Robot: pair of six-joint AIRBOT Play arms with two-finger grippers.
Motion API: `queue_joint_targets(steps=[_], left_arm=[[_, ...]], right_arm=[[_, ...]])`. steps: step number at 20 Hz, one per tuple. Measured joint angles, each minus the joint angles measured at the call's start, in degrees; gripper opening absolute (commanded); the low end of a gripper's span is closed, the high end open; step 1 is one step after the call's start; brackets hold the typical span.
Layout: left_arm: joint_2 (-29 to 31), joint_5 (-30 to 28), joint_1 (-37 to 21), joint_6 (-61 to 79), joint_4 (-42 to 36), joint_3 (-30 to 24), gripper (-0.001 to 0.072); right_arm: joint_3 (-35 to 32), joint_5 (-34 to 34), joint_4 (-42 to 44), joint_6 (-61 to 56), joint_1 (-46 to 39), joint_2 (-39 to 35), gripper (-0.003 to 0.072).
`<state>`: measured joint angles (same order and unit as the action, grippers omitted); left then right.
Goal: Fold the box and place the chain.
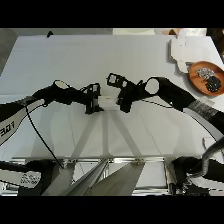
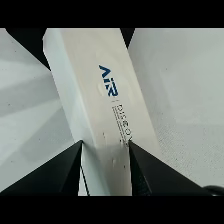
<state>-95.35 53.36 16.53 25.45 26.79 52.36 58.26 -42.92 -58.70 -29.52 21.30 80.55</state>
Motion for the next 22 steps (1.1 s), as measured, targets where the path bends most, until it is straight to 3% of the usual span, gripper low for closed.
queue_joint_targets(steps=[2,3,14,15,17,20,22], left_arm=[[0.0,0.0,0.0,0.0,0.0,0.0,0.028],[0.0,0.0,0.0,0.0,0.0,0.0,0.028],[0.0,0.0,0.0,0.0,0.0,0.0,0.028],[0.0,0.0,0.0,0.0,0.0,0.0,0.028],[0.0,0.0,0.0,-0.1,0.0,0.0,0.028],[0.0,0.1,0.0,0.0,0.0,0.0,0.028],[0.0,0.1,0.0,0.1,0.1,0.0,0.028]], right_arm=[[-0.4,0.3,0.0,0.0,0.0,0.0,0.028],[-0.5,0.3,0.0,0.0,0.0,-0.1,0.0221],[-1.0,2.0,-0.5,-0.5,1.0,-0.1,0.0177],[-1.0,2.1,-0.4,-0.6,1.3,-0.1,0.0199],[-1.0,1.9,-0.2,-0.7,1.7,-0.1,0.0341],[-1.0,1.4,0.2,-1.3,2.3,-0.1,0.0342],[-1.0,0.8,0.2,-1.7,2.6,-0.1,0.0432]])
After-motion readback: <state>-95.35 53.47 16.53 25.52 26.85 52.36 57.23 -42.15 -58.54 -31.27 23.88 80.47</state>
